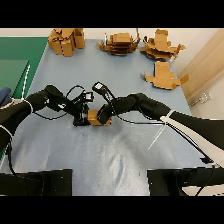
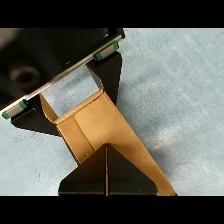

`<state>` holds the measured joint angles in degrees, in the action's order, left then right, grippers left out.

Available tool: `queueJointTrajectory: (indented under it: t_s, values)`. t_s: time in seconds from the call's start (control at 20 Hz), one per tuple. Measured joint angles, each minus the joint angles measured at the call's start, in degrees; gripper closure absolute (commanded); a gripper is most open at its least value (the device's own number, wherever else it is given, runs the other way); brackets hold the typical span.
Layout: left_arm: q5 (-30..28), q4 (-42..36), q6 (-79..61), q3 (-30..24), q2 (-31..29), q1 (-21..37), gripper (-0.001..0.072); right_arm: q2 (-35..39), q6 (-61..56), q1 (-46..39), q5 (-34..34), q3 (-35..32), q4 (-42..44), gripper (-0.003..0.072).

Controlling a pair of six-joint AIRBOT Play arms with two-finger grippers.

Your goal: Fold the box.

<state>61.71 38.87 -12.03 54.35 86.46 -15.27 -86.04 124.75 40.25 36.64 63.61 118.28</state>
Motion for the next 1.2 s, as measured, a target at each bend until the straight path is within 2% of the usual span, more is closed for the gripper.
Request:
queueJointTrajectory:
  t_s: [0.65, 0.7, 1.0, 1.1, 1.2]
  values:
    - [-0.2, -0.2, 0.2, 0.0, 0.0, 0.0, 0.0644, 8.6, -5.1, -0.9, -5.9, -0.3, -9.0, 0.068]
    - [-0.2, -0.2, 0.2, 0.0, 0.0, 0.0, 0.0674, 9.3, -6.8, -0.9, -6.1, -0.3, -10.6, 0.0681]
    - [-1.3, -0.3, 3.3, 2.6, -1.7, 0.2, 0.0689, 15.0, -25.7, -1.0, -2.6, -0.3, -28.5, 0.0681]
    - [-4.2, -0.3, 7.6, 5.0, -3.1, 0.9, 0.0689, 16.9, -32.2, -1.0, 0.3, -0.3, -35.8, 0.068]
    - [-9.6, -0.4, 14.1, 7.9, -4.5, 2.4, 0.0689, 18.7, -39.3, -1.0, 4.2, -0.3, -44.1, 0.068]
